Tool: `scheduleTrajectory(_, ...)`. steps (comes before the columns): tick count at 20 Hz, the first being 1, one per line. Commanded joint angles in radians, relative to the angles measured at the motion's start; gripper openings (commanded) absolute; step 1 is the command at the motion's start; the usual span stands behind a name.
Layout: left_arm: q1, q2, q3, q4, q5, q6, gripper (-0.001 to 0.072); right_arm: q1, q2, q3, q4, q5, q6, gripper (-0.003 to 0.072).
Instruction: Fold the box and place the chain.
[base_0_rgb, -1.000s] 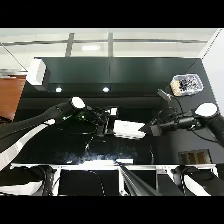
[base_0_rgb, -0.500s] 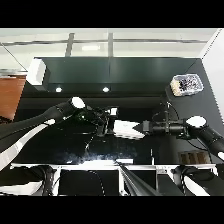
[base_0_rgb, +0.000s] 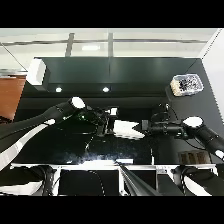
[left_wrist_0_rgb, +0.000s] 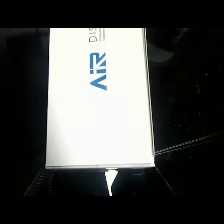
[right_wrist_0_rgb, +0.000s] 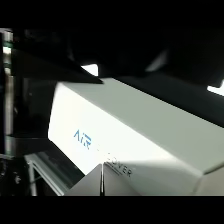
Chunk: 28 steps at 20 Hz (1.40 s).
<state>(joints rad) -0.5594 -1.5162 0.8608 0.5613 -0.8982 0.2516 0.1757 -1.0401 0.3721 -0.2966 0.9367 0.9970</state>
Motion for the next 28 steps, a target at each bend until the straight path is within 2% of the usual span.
scheduleTrajectory(1, 0.000, -0.001, 0.000, 0.000, 0.000, -0.001, 0.0332, 0.001, -0.032, -0.001, -0.065, -0.008, 0.008, 0.0017)
scheduleTrajectory(7, 0.001, -0.001, 0.000, 0.000, 0.000, -0.001, 0.0332, 0.001, -0.031, 0.009, -0.056, 0.024, -0.061, 0.0017)
scheduleTrajectory(10, 0.001, -0.001, 0.000, -0.001, 0.000, -0.001, 0.0332, -0.003, -0.031, 0.073, -0.068, 0.130, -0.064, 0.0017)
scheduleTrajectory(15, 0.002, 0.000, 0.000, 0.000, 0.000, -0.001, 0.0335, -0.069, -0.026, 0.245, -0.099, 0.311, -0.063, 0.0017)
scheduleTrajectory(16, 0.006, 0.002, 0.000, 0.000, -0.001, -0.001, 0.0365, -0.098, -0.025, 0.287, -0.124, 0.349, -0.062, 0.0016)
scheduleTrajectory(17, 0.010, 0.008, 0.000, 0.005, -0.004, -0.002, 0.0463, -0.133, -0.019, 0.331, -0.162, 0.386, -0.059, 0.0016)
scheduleTrajectory(18, 0.014, 0.019, 0.000, 0.020, -0.003, -0.017, 0.0646, -0.171, -0.007, 0.369, -0.210, 0.408, -0.043, 0.0016)
scheduleTrajectory(19, 0.020, 0.036, 0.000, 0.045, -0.002, -0.055, 0.0711, -0.214, 0.010, 0.406, -0.266, 0.423, -0.019, 0.0016)
scheduleTrajectory(22, 0.039, 0.106, 0.000, 0.156, -0.049, -0.199, 0.0712, -0.354, 0.075, 0.448, -0.332, 0.428, 0.002, 0.0017)
scheduleTrajectory(25, 0.024, 0.183, 0.009, 0.141, -0.098, -0.241, 0.0712, -0.444, 0.107, 0.448, -0.327, 0.418, 0.002, 0.0017)
scheduleTrajectory(28, -0.041, 0.178, 0.076, 0.087, -0.078, -0.290, 0.0708, -0.450, 0.107, 0.447, -0.320, 0.372, 0.002, 0.0016)
